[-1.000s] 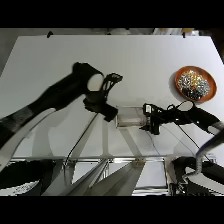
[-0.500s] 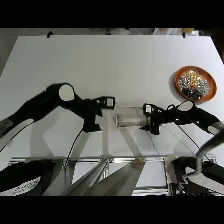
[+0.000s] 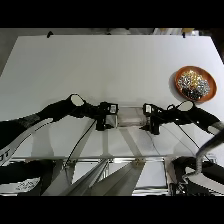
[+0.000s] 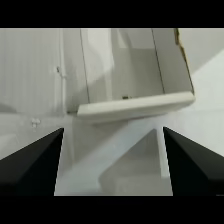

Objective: Fold the box and place the chain.

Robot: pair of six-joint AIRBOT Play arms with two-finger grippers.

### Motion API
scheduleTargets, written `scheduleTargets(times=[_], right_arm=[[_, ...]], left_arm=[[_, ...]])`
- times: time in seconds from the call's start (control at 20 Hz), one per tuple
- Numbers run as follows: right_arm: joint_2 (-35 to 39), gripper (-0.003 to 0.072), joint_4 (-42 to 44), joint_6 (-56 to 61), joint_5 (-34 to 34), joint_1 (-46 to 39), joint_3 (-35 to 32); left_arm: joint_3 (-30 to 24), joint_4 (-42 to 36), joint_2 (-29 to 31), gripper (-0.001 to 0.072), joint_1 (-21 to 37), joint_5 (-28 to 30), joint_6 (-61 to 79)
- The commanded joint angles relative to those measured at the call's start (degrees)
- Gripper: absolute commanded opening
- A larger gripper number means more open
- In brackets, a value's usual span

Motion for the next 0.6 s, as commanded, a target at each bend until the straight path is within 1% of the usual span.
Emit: scheduleTargets(times=[0.0, 0.45, 0.55], right_arm=[[0.0, 0.0459, 0.0, 0.0, 0.0, 0.0, 0.0], [0.0, 0.0459, 0.0, 0.0, 0.0, 0.0, 0.0], [0.0, 0.0459, 0.0, 0.0, 0.0, 0.0, 0.0]], left_arm=[[-0.1, -4.2, -0.8, 0.0699, -1.1, 1.4, 1.8], [-0.1, -4.1, -1.5, 0.07, -1.2, -1.1, 1.8], [-0.1, -3.4, -1.5, 0.07, -1.4, -2.5, 1.9]])
